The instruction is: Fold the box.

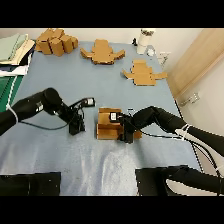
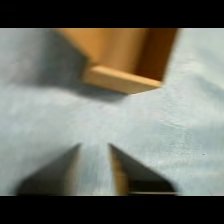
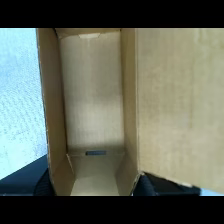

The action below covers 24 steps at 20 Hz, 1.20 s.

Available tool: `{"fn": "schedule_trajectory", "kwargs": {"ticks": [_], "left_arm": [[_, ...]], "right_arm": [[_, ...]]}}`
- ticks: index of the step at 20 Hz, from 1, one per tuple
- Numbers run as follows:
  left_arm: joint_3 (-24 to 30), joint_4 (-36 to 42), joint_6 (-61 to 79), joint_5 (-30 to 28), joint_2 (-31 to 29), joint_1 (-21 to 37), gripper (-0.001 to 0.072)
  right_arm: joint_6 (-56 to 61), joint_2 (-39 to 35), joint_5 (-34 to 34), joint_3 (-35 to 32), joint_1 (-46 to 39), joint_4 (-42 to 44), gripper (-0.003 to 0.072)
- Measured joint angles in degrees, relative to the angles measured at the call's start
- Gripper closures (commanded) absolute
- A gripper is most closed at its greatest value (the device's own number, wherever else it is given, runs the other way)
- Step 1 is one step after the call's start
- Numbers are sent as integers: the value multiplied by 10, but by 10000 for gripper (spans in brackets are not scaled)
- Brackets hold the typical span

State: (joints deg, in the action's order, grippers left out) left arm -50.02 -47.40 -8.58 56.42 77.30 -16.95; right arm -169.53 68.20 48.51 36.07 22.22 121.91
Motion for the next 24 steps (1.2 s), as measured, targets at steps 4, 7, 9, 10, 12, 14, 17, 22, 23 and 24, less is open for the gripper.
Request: {"fn": "schedule_trajectory", "kwargs": {"ticks": [4, 7, 9, 10, 12, 14, 17, 22, 23, 24], "left_arm": [[50, 118, 172, -49, 2, -19, 10], [62, 155, 221, -83, 13, -30, 11], [65, 165, 237, -109, 19, -35, 11], [66, 170, 241, -120, 20, -37, 11], [67, 175, 249, -133, 23, -41, 11], [68, 179, 253, -139, 24, -47, 11], [68, 184, 265, -142, 26, -59, 10], [64, 209, 289, -154, 36, -72, 11], [63, 211, 292, -155, 38, -74, 11], [62, 212, 295, -156, 41, -76, 11]], "right_arm": [[0, 0, 0, 0, 0, 0, 177], [0, 0, 0, 0, 0, 0, 176], [0, 0, 0, 0, 0, 0, 176], [0, 0, 0, 0, 0, 0, 176], [0, 0, 0, 0, 0, 0, 176], [0, 0, 0, 0, 0, 0, 176], [0, 0, 0, 0, 0, 0, 177], [0, 0, 0, 0, 0, 0, 176], [0, 0, 0, 0, 0, 0, 176], [0, 0, 0, 0, 0, 0, 176]]}}
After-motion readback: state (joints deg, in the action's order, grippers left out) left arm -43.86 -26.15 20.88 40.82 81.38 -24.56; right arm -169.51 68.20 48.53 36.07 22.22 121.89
